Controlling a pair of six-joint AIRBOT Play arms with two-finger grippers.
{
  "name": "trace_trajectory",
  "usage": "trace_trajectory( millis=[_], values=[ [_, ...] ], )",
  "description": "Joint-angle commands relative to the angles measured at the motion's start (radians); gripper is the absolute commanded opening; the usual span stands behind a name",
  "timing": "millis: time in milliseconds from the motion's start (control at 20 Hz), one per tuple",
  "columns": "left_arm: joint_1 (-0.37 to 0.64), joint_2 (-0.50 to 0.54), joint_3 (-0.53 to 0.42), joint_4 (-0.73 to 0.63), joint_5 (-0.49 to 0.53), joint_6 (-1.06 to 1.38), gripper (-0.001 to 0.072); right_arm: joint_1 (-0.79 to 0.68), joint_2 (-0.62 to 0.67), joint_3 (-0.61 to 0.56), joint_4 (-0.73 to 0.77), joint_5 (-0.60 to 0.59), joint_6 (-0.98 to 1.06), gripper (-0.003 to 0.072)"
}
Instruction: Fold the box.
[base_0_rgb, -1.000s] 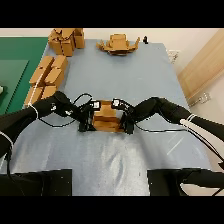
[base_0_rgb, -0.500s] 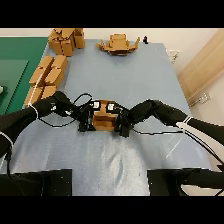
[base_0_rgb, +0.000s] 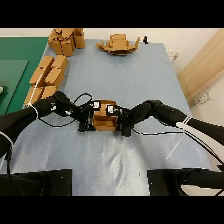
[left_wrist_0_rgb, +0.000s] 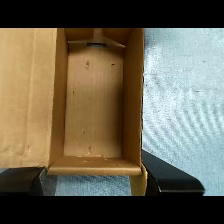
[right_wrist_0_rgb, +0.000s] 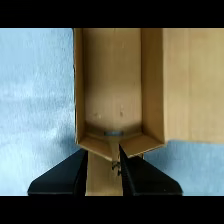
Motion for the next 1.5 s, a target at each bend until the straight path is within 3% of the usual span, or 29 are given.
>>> trace_trajectory(
  millis=[0,500,1450],
  values=[
    [0.0,0.0,0.0,0.0,-0.001,-0.002,0.0225,0.002,0.0,0.0,-0.078,-0.046,-0.001,0.0311],
    [0.0,-0.002,0.0,0.0,-0.001,-0.002,0.0225,0.003,0.0,0.001,-0.068,0.124,-0.002,0.031],
    [0.0,-0.019,0.0,0.0,-0.005,-0.002,0.0225,0.017,-0.001,0.0,0.14,0.104,-0.037,0.0284]
  ],
)
